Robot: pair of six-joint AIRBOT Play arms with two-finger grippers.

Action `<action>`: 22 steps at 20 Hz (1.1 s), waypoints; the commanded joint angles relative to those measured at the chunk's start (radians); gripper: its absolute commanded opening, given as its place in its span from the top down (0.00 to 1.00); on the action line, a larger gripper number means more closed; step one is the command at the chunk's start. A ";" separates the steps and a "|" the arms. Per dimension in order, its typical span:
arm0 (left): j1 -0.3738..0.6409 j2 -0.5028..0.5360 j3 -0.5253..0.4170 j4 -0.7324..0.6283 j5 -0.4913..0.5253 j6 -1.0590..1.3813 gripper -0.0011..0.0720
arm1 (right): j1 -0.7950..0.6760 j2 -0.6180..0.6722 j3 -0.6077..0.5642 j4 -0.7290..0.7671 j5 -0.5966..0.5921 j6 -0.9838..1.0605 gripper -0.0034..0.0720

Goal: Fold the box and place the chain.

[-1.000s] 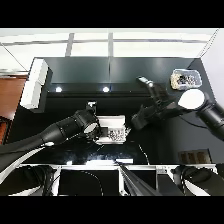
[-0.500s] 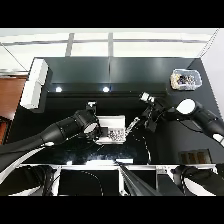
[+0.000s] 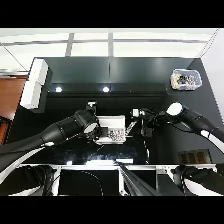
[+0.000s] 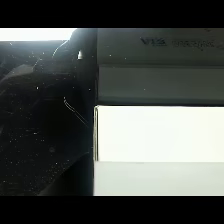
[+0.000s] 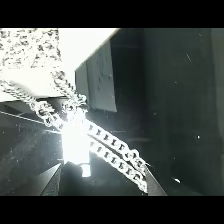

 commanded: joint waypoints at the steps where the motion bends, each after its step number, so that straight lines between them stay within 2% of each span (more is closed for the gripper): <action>1: 0.000 0.000 0.000 0.000 0.001 0.000 0.95 | 0.020 -0.006 -0.001 0.008 -0.029 -0.039 0.16; 5: 0.000 0.000 0.000 0.000 0.001 0.000 0.95 | 0.069 -0.014 -0.001 0.007 -0.097 -0.013 0.16; 15: 0.000 0.000 0.000 0.000 0.001 0.000 0.95 | 0.069 -0.028 -0.001 -0.002 -0.106 0.073 0.16; 16: 0.000 0.000 0.000 0.000 0.001 0.000 0.95 | 0.069 -0.028 -0.001 -0.003 -0.106 0.079 0.21; 17: 0.000 0.000 0.000 0.000 0.001 0.000 0.95 | 0.069 -0.028 -0.001 -0.013 -0.106 0.095 0.36; 19: 0.000 0.000 0.000 0.000 0.001 0.000 0.95 | 0.070 -0.028 -0.001 -0.044 -0.106 0.118 0.41; 21: 0.000 0.000 0.000 0.000 0.001 0.000 0.95 | 0.070 -0.028 -0.001 -0.062 -0.100 0.132 0.89; 22: 0.000 0.000 0.000 0.000 0.001 0.000 0.95 | 0.070 -0.027 -0.001 -0.061 -0.092 0.133 0.89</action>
